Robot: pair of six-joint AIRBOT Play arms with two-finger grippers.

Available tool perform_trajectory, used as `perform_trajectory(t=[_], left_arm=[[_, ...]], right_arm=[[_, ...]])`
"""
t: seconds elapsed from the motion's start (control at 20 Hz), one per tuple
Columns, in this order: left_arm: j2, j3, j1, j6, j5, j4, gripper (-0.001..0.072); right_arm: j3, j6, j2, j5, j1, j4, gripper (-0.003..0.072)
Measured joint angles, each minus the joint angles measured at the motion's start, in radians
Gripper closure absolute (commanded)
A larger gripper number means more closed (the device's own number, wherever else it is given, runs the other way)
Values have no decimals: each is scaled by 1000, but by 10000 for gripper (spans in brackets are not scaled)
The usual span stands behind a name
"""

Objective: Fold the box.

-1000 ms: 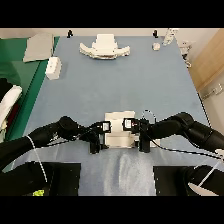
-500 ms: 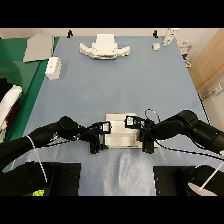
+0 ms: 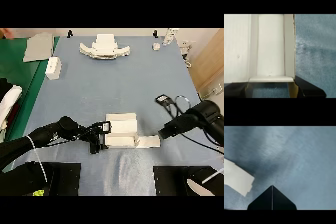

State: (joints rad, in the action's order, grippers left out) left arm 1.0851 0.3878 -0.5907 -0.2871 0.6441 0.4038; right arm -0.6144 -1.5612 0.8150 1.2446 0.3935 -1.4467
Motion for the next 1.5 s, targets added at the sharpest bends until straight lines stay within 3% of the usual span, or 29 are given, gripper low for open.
perform_trajectory(t=[0.3, 0.55, 0.95, 1.5], left_arm=[[0, 0, 0, 0, 0, 0, 235], [0, 0, 0, 0, 0, 0, 235], [0, 0, 0, 0, -1, 0, 235], [0, 0, 0, 0, -1, 0, 236]], right_arm=[[14, -11, 108, 95, -399, -335, 685], [88, -142, 203, 92, -500, -571, 685], [159, -283, 234, 56, -517, -813, 685], [162, -314, 202, -80, -309, -885, 685]])
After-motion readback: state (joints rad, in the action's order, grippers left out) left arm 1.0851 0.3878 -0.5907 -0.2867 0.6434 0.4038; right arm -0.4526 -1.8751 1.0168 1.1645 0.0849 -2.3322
